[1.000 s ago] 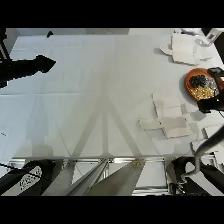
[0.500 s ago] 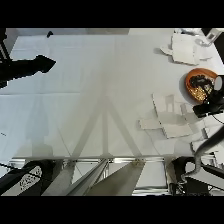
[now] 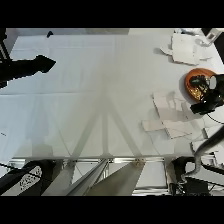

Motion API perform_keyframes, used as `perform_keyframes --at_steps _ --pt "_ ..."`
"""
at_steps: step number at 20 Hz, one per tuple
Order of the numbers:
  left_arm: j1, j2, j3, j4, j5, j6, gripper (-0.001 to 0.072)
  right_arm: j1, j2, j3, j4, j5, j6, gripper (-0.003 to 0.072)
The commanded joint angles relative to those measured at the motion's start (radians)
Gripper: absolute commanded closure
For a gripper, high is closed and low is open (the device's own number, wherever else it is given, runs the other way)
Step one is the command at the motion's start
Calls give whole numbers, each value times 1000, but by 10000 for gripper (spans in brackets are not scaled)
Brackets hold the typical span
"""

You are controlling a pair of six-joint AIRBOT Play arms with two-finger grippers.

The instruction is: Fold the box and place the chain.

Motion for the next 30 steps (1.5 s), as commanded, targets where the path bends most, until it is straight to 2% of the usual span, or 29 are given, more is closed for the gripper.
perform_keyframes --at_steps 1,7,12,17,20,23,30 --pt "-1 -1 0 0 0 0 7 0 82 16 92 -4 -49 677" --pt "-1 -1 0 0 0 0 7 0 275 16 524 -8 -184 677" --pt "-1 -1 0 0 0 0 7 10 303 13 860 -85 -282 676" --pt "-1 -1 0 0 0 0 7 137 303 -27 996 -277 -305 677" --pt "-1 -1 0 0 0 0 7 262 288 -151 1093 -462 -314 677" --pt "-1 -1 0 0 0 0 7 398 250 -252 1110 -670 -332 677" --pt "-1 -1 0 0 0 0 7 550 103 -269 1127 -900 -330 678"
